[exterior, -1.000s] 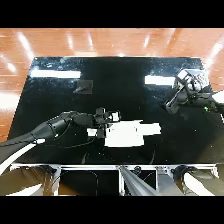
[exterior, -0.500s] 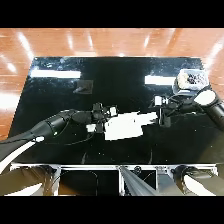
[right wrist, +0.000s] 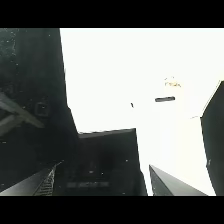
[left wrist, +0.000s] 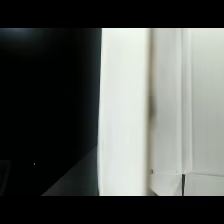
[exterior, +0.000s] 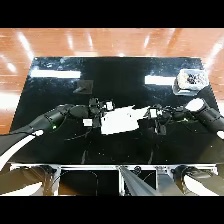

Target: Fold the box and place the chain.

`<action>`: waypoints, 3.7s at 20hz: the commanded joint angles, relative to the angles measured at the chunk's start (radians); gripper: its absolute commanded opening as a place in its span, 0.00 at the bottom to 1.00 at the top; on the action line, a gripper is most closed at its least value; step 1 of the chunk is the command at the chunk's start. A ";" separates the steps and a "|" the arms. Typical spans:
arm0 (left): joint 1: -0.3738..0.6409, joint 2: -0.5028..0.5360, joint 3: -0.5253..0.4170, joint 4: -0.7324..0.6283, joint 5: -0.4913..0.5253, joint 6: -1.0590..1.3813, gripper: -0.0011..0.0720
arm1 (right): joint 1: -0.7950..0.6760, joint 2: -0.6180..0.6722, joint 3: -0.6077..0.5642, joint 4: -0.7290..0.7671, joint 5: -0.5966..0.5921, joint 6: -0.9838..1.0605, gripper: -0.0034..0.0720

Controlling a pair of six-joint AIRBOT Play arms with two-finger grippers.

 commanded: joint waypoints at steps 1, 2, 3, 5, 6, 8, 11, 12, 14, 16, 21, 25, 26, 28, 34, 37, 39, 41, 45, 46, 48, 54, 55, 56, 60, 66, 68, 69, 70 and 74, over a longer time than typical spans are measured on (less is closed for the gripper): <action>0.014 -0.006 0.016 0.005 0.056 0.001 0.05 | 0.002 -0.008 -0.019 0.024 -0.058 -0.079 1.00; 0.014 -0.006 0.016 0.004 0.067 0.001 0.05 | 0.005 -0.011 -0.023 0.031 -0.073 -0.093 1.00; 0.014 -0.006 0.016 0.004 0.082 0.001 0.05 | 0.020 -0.018 -0.024 0.030 -0.092 -0.096 1.00; 0.014 -0.006 0.016 0.004 0.085 0.001 0.05 | 0.063 -0.029 -0.024 0.055 -0.117 -0.116 1.00; 0.014 -0.006 0.016 0.004 0.085 0.001 0.05 | 0.087 -0.032 -0.024 0.086 -0.124 -0.126 1.00; 0.014 -0.006 0.016 0.004 0.085 0.001 0.05 | 0.127 -0.040 -0.024 0.109 -0.126 -0.138 1.00; 0.014 -0.006 0.016 0.004 0.085 0.001 0.05 | 0.148 -0.065 -0.024 0.109 -0.140 -0.137 1.00; 0.014 -0.006 0.016 0.004 0.085 0.001 0.05 | 0.152 -0.068 -0.024 0.109 -0.141 -0.137 1.00; 0.014 -0.006 0.016 0.004 0.085 0.001 0.05 | 0.155 -0.072 -0.024 0.117 -0.146 -0.138 1.00; 0.014 -0.006 0.016 0.004 0.085 0.001 0.05 | 0.157 -0.075 -0.024 0.123 -0.169 -0.138 1.00; 0.014 -0.006 0.016 -0.004 0.085 0.001 0.05 | 0.158 -0.077 -0.024 0.135 -0.214 -0.138 0.97; 0.014 -0.006 0.016 -0.008 0.085 0.001 0.05 | 0.159 -0.077 -0.034 0.144 -0.240 -0.138 0.92; 0.014 -0.006 0.016 -0.008 0.085 0.001 0.05 | 0.159 -0.077 -0.033 0.174 -0.239 -0.138 0.92; 0.014 -0.006 0.016 -0.011 0.086 0.001 0.05 | 0.159 -0.076 -0.033 0.252 -0.238 -0.149 0.92; 0.012 -0.006 0.016 -0.011 0.120 0.001 0.05 | 0.158 -0.075 -0.033 0.289 -0.238 -0.171 0.92; 0.012 -0.006 0.016 -0.011 0.132 0.001 0.05 | 0.156 -0.061 -0.033 0.293 -0.238 -0.172 0.92; 0.012 -0.006 0.016 -0.011 0.135 0.001 0.05 | 0.152 -0.051 -0.033 0.299 -0.237 -0.171 0.92; 0.012 -0.006 0.016 -0.011 0.138 0.001 0.05 | 0.140 -0.048 -0.033 0.353 -0.229 -0.171 0.92; 0.012 -0.006 0.016 -0.011 0.138 0.001 0.05 | 0.137 -0.043 -0.033 0.381 -0.195 -0.171 0.92; 0.012 -0.006 0.016 -0.011 0.138 0.001 0.05 | 0.137 -0.042 -0.033 0.381 -0.196 -0.171 0.92; 0.012 -0.006 0.016 -0.010 0.138 0.001 0.05 | 0.137 -0.042 -0.033 0.384 -0.196 -0.171 0.92; 0.012 -0.006 0.016 -0.010 0.138 0.001 0.05 | 0.137 -0.043 -0.033 0.497 -0.232 -0.171 0.92; 0.012 -0.006 0.016 -0.010 0.138 0.001 0.05 | 0.136 -0.044 -0.033 0.497 -0.240 -0.171 0.92; 0.012 -0.006 0.016 -0.010 0.138 0.001 0.05 | 0.137 -0.045 -0.033 0.497 -0.247 -0.171 0.92; 0.012 -0.006 0.016 -0.010 0.138 0.001 0.05 | 0.136 -0.045 -0.033 0.496 -0.253 -0.073 0.92; 0.012 -0.006 0.016 -0.005 0.137 0.001 0.05 | 0.137 -0.056 -0.033 0.487 -0.222 -0.090 0.92; 0.012 -0.006 0.017 -0.003 0.138 0.001 0.04 | 0.137 -0.062 -0.033 0.462 -0.203 -0.109 0.92; 0.012 -0.006 0.017 -0.003 0.138 0.001 0.05 | 0.130 -0.061 -0.033 0.456 -0.222 -0.109 0.92; 0.012 -0.006 0.017 -0.003 0.138 0.001 0.04 | 0.113 -0.056 -0.032 0.446 -0.247 -0.109 0.92; 0.013 -0.006 0.017 -0.003 0.133 0.001 0.05 | 0.022 -0.020 -0.031 0.003 -0.139 -0.087 0.92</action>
